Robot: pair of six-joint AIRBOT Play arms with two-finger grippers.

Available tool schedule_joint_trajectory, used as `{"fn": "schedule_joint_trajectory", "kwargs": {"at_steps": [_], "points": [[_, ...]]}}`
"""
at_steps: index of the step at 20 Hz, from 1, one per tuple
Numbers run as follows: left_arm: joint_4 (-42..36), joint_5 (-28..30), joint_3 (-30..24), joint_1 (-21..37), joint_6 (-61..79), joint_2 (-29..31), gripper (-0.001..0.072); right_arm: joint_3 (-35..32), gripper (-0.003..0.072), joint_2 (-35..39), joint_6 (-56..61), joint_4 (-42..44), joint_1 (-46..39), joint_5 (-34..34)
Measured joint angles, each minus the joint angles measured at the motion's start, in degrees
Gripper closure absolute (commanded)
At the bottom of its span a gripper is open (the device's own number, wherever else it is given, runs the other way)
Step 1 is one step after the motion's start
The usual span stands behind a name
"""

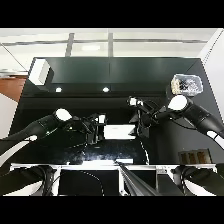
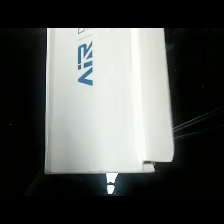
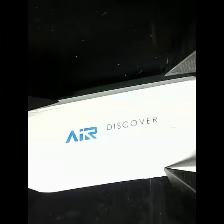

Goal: Fold the box and place the chain.

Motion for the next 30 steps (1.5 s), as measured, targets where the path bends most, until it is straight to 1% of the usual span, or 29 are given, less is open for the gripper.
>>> {"fn": "schedule_joint_trajectory", "kwargs": {"at_steps": [2,3,4,5,6,18,20,25,30], "points": [[0.0,0.0,0.0,0.0,0.0,0.0,0.0249,-0.11,0.009,0.11,-0.39,0.24,0.24,-0.26],[0.0,0.0,0.0,0.0,0.0,0.0,0.0249,-0.17,0.0219,0.17,-0.59,0.24,0.26,-0.37],[0.0,0.0,0.0,0.0,-0.04,0.0,0.0249,-0.17,0.0292,0.22,-0.61,0.31,0.28,-0.37],[-0.04,0.17,0.0,0.0,-0.07,0.0,0.0249,-0.22,0.0293,0.28,-0.61,0.5,0.33,-0.09],[-0.04,0.2,0.0,0.0,-0.07,0.0,0.0249,-0.22,0.0344,0.28,-0.68,0.59,0.35,-0.26],[0.02,-0.07,0.0,0.0,0.04,0.0,0.0249,-0.22,0.0353,0.33,0.26,3.65,1.31,0.55],[0.04,-0.15,0.0,0.0,0.11,0.0,0.0249,-0.24,0.0449,0.33,0.35,3.5,2.05,0.24],[0.02,-0.17,0.0,0.0,-0.07,0.0,0.0249,-0.28,0.045,0.35,1.55,0.9,3.58,-1.49],[-0.02,0.0,0.0,0.0,-0.09,0.0,0.0249,-0.28,0.0449,0.35,2.54,0.15,3.96,-2.6]]}}
